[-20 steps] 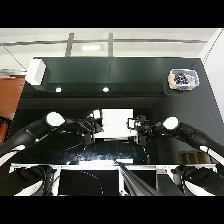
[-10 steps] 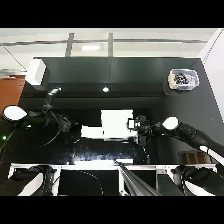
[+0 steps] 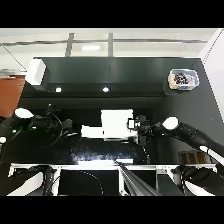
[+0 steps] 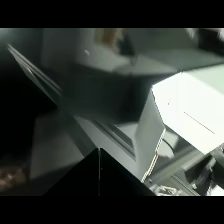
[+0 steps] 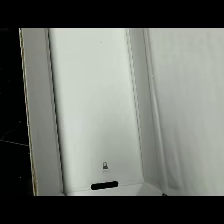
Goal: Fold the box and place the chain.
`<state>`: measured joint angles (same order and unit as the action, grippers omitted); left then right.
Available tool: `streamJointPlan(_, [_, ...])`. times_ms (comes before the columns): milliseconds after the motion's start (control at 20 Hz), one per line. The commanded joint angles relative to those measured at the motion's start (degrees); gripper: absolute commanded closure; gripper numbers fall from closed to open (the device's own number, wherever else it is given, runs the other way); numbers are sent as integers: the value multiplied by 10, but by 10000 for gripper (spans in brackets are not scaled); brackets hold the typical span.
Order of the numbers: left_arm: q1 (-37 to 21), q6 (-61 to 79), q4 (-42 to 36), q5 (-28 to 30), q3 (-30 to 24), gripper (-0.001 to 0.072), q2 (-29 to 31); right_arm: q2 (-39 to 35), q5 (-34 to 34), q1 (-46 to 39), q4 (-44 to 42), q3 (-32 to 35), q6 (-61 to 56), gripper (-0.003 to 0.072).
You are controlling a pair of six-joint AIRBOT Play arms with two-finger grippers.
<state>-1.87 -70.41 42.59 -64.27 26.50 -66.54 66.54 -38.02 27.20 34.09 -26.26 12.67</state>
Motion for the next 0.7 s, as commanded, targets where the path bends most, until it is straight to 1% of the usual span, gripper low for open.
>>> streamJointPlan(0, [67,9,-38,37,-2,682,-55,0,4,0,0,0,0,81])
streamJointPlan(100, [91,15,-64,60,-2,682,-56,0,4,0,0,0,0,82])
streamJointPlan(150, [96,23,-78,63,-1,681,-56,0,4,0,0,0,0,82])
streamJointPlan(300, [97,69,-124,55,-1,682,-54,0,4,0,0,0,0,82])
streamJointPlan(450, [97,73,-138,52,-1,674,-49,0,4,0,0,0,0,81])
streamJointPlan(550, [97,107,-137,53,-1,490,-32,0,4,0,0,0,0,82])
streamJointPlan(600, [97,135,-137,57,-1,316,-19,0,4,0,0,0,0,82])
streamJointPlan(650, [97,135,-137,59,-1,70,-7,0,4,0,0,0,0,81])
